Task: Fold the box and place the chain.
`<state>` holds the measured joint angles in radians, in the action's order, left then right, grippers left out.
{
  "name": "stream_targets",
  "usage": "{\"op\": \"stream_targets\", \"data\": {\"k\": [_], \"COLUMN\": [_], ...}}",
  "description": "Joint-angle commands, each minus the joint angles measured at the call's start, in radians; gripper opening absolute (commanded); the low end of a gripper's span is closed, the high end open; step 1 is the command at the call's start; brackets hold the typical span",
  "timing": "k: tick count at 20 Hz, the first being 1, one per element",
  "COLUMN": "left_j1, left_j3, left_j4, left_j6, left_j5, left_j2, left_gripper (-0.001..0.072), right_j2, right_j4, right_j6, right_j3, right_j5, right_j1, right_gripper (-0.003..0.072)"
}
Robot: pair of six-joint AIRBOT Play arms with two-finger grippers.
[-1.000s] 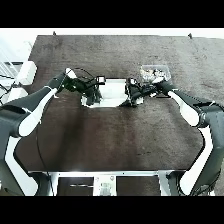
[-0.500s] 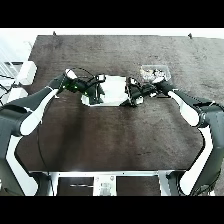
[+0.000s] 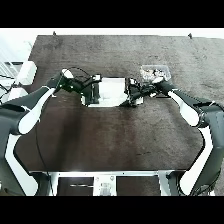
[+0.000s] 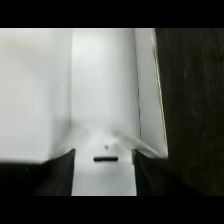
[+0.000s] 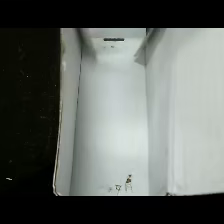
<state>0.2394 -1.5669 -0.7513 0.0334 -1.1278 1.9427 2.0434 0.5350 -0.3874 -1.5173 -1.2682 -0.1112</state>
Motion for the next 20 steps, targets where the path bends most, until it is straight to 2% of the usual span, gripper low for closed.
{"op": "stream_targets", "data": {"k": [1,2,3,5,6,8,12,15,18,20], "left_j1": [-0.024,-0.027,-0.031,-0.041,-0.048,-0.068,-0.075,-0.094,-0.159,-0.195], "left_j3": [-0.001,-0.001,-0.002,-0.002,-0.003,-0.019,-0.018,-0.001,0.126,0.208], "left_j4": [-0.001,-0.005,-0.005,-0.001,0.0,0.02,0.017,-0.055,-0.014,-0.012], "left_j6": [-0.023,-0.026,-0.026,-0.026,-0.027,-0.081,-0.15,-0.348,-0.561,-0.707], "left_j5": [-0.042,-0.041,-0.045,-0.069,-0.09,-0.134,-0.08,-0.073,0.036,0.044], "left_j2": [-0.002,-0.002,-0.002,-0.003,-0.004,-0.008,-0.111,-0.192,-0.304,-0.384], "left_gripper": [0.0406,0.0387,0.0217,0.0046,0.0019,0.0016,0.0014,0.0012,0.0012,0.0012], "right_j2": [0.0,0.0,0.0,0.0,0.0,0.0,0.0,0.0,0.0,0.0], "right_j4": [0.0,0.0,0.0,-0.001,0.0,-0.001,-0.001,0.0,-0.001,-0.001], "right_j6": [0.002,0.002,0.002,0.002,0.002,0.002,0.002,0.002,0.002,0.002], "right_j3": [0.0,0.0,0.0,0.0,0.0,0.0,0.0,0.0,0.0,0.0], "right_j5": [0.003,0.003,0.003,0.003,0.003,0.003,0.003,0.003,0.003,0.003], "right_j1": [0.0,0.0,0.0,0.0,0.0,0.0,0.0,0.0,0.0,0.0], "right_gripper": [0.0364,0.0363,0.0364,0.0363,0.0364,0.0363,0.0364,0.0363,0.0363,0.0363]}}
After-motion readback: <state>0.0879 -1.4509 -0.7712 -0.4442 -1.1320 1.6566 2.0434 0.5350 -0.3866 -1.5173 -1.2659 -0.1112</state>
